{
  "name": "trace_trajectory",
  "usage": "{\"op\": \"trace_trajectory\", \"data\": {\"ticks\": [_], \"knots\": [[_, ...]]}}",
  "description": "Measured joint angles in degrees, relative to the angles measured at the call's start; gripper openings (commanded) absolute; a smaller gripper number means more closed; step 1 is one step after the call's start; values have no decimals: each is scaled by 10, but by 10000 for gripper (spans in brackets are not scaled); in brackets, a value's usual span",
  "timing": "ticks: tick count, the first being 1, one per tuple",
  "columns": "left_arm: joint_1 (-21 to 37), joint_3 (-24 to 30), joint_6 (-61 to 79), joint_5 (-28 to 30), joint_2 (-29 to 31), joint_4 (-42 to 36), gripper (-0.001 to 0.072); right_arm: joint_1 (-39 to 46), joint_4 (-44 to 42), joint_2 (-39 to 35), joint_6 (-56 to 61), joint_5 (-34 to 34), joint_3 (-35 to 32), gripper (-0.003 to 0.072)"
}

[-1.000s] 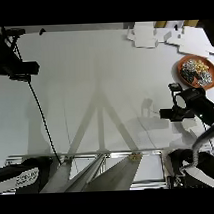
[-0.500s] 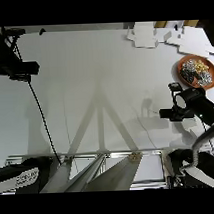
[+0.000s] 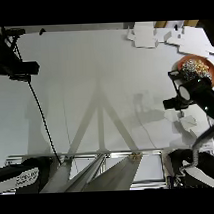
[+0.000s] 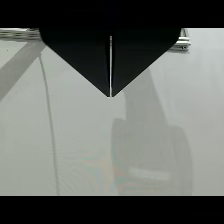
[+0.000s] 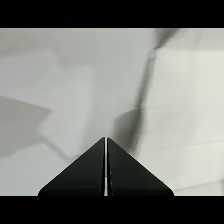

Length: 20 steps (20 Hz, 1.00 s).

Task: Fold the box and place the chain.

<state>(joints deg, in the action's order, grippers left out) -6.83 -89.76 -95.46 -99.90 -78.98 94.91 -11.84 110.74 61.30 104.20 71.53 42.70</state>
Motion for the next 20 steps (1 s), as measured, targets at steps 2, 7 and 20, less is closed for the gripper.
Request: {"op": "trace_trajectory", "data": {"ticks": [2,7,20], "knots": [[0,0,0,0,0,0,10,39,45,1,-38,29,28,206],[0,0,0,0,0,0,10,222,102,15,-137,35,52,483],[0,0,0,0,0,0,10,444,169,158,-200,-37,58,70]]}}
